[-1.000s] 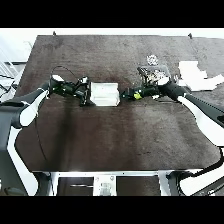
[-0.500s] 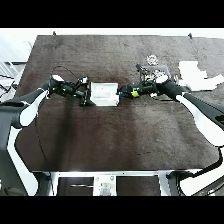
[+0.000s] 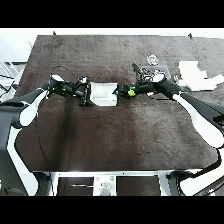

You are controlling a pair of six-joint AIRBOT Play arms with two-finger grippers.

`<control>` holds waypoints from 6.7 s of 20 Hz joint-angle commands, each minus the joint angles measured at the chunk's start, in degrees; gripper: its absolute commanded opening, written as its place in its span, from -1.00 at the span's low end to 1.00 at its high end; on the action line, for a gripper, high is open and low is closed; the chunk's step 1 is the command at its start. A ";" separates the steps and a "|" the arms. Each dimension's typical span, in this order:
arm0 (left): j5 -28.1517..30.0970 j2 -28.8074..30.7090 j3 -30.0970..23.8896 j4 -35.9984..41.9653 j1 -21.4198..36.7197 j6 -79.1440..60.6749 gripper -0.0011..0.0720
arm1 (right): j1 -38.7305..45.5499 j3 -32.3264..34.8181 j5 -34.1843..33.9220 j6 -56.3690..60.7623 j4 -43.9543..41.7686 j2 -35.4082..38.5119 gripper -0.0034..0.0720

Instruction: Fold the box and place the chain.

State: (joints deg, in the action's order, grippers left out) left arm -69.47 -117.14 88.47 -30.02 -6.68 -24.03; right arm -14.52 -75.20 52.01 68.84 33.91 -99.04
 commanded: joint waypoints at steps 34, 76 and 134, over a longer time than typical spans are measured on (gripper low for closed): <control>0.02 0.00 -0.02 0.00 0.00 0.00 0.33 | -14.45 -30.60 24.72 43.56 51.04 -12.59 0.19; 0.07 0.00 -0.02 -0.02 0.00 0.00 0.33 | -15.28 -39.95 28.09 52.02 53.37 -18.51 0.12; 0.07 0.00 -0.02 0.00 0.00 0.00 0.33 | 12.22 -40.02 13.81 10.67 47.54 -10.84 -0.88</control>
State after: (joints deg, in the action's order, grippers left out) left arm -69.43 -117.16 88.47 -30.00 -6.70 -24.01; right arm -2.20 -115.15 65.41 79.31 81.49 -113.32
